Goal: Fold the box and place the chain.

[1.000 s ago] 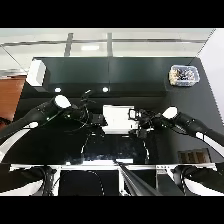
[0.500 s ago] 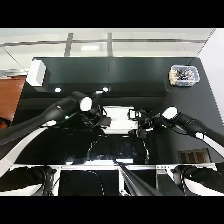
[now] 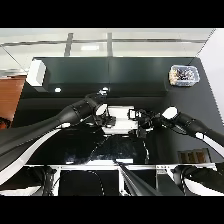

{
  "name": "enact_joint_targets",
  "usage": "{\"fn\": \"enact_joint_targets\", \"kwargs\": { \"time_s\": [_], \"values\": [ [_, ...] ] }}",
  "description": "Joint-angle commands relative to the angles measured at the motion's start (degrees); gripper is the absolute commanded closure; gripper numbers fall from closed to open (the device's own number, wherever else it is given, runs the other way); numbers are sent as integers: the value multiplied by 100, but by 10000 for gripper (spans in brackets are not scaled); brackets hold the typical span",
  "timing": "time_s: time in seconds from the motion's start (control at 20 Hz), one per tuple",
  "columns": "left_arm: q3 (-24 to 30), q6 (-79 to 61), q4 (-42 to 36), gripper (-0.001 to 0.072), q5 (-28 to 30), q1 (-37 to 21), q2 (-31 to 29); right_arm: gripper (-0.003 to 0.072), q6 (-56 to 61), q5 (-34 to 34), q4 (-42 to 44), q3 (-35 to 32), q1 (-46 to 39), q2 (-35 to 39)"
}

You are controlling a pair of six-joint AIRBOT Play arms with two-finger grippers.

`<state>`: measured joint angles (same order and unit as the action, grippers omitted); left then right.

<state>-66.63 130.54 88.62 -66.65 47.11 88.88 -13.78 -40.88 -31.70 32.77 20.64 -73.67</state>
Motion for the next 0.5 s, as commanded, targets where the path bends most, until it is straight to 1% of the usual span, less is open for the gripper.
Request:
{"fn": "enact_joint_targets", "kwargs": {
  "time_s": [0.0,0.05,0.1,0.2,0.25,0.3,0.45],
  "values": [
    [-240,365,94,212,-236,107,258,559,0,-2,0,0,2,-4],
    [-302,367,111,217,-243,129,293,559,0,-2,0,0,2,-4],
    [-332,367,94,299,-236,144,302,559,0,-2,0,0,2,-4],
    [-334,365,85,558,-234,146,302,559,0,-2,2,0,2,-4],
    [-334,365,85,671,-219,146,302,559,0,-2,0,0,2,-4],
    [-334,365,66,686,-208,144,302,559,0,-2,2,0,2,-4],
    [-337,365,48,676,-197,144,302,559,0,-2,0,0,2,-4]
  ]
}}
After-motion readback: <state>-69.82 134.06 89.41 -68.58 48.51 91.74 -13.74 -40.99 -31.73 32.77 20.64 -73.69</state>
